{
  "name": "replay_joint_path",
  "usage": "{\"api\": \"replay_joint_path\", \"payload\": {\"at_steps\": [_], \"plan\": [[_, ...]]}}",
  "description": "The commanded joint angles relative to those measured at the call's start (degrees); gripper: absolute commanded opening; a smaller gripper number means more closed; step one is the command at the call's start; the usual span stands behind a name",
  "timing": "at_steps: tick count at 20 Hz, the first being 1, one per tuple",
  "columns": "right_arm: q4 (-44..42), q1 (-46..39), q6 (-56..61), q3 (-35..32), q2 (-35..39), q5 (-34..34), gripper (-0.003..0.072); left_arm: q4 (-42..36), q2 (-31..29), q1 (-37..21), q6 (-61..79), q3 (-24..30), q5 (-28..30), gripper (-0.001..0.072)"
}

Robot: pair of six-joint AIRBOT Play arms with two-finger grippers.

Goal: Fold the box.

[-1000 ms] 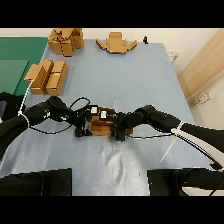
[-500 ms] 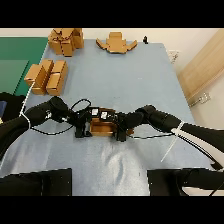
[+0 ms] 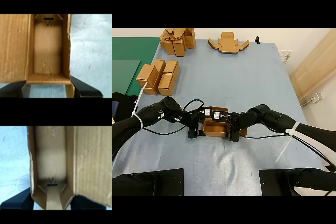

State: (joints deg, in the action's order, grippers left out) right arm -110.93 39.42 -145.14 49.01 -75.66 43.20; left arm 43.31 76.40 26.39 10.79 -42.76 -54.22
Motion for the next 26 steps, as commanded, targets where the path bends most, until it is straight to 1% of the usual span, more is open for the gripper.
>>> {"api": "replay_joint_path", "payload": {"at_steps": [1, 5, 8, 9, 10, 11, 12, 15, 16, 18, 19, 20, 22, 24, 25, 26], "plan": [[-0.3, -2.2, 4.4, 0.1, 4.0, 1.6, 0.0606, 0.9, 0.0, -0.1, -0.3, 0.0, 0.1, 0.0234], [-1.9, -6.6, 6.4, 0.1, 9.1, 6.3, 0.0607, 0.9, 0.0, -0.1, -0.3, 0.0, 0.2, 0.0234], [-2.1, -7.5, 7.2, 0.1, 9.3, 9.2, 0.0603, 0.9, 0.0, -0.1, -0.5, 0.0, 0.1, 0.0234], [-3.2, -7.5, 8.2, 0.1, 9.6, 9.4, 0.0592, 0.9, 0.0, -0.1, -1.4, 0.0, 0.2, 0.0234], [-4.5, -7.4, 8.5, 0.2, 10.1, 9.4, 0.0544, 0.9, 0.0, -0.1, -1.4, 0.0, 0.1, 0.0234], [-6.2, -7.4, 9.0, 0.6, 11.0, 9.5, 0.0321, 0.9, 0.0, -0.1, -1.4, 0.0, 0.1, 0.0234], [-7.8, -7.4, 9.0, 0.8, 12.3, 9.4, 0.0005, 0.9, 0.0, -0.1, -1.4, 0.0, 0.1, 0.0234], [-15.0, -7.0, 8.1, 0.8, 14.7, 6.2, 0.0001, 0.9, 0.0, -0.1, -1.4, 0.0, 0.1, 0.0234], [-17.2, -6.3, 8.2, 0.8, 14.2, 3.5, 0.0001, 0.8, 0.0, -0.1, -1.4, 0.0, 0.1, 0.0234], [-19.0, -5.2, 8.2, 1.6, 11.5, -3.9, -0.0001, 0.8, 0.0, -0.1, -1.4, 0.0, 0.1, 0.0234], [-19.1, -5.0, 8.2, 3.2, 9.3, -6.4, -0.0001, 0.8, 0.0, -0.1, -1.4, 0.0, 0.1, 0.0234], [-19.3, -5.0, 8.5, 5.7, 6.6, -7.3, -0.0001, 0.9, 0.0, -0.1, -1.4, 0.0, 0.1, 0.0234], [-18.8, -5.4, 10.3, 11.4, -0.9, -7.0, -0.0002, 0.8, 0.0, 0.0, -1.4, 0.0, 0.0, 0.0234], [-17.8, -5.9, 12.7, 16.4, -8.4, -4.9, -0.0002, 0.8, 0.0, -0.1, -1.4, 0.0, -0.2, 0.0234], [-17.4, -6.5, 15.3, 18.3, -11.9, -2.4, -0.0003, 0.8, 0.0, -0.1, -1.4, 0.0, -0.2, 0.0234], [-17.4, -7.4, 17.1, 19.9, -15.5, 2.0, -0.0003, 0.8, 0.0, -0.1, -1.4, 0.0, -0.2, 0.0234]]}}
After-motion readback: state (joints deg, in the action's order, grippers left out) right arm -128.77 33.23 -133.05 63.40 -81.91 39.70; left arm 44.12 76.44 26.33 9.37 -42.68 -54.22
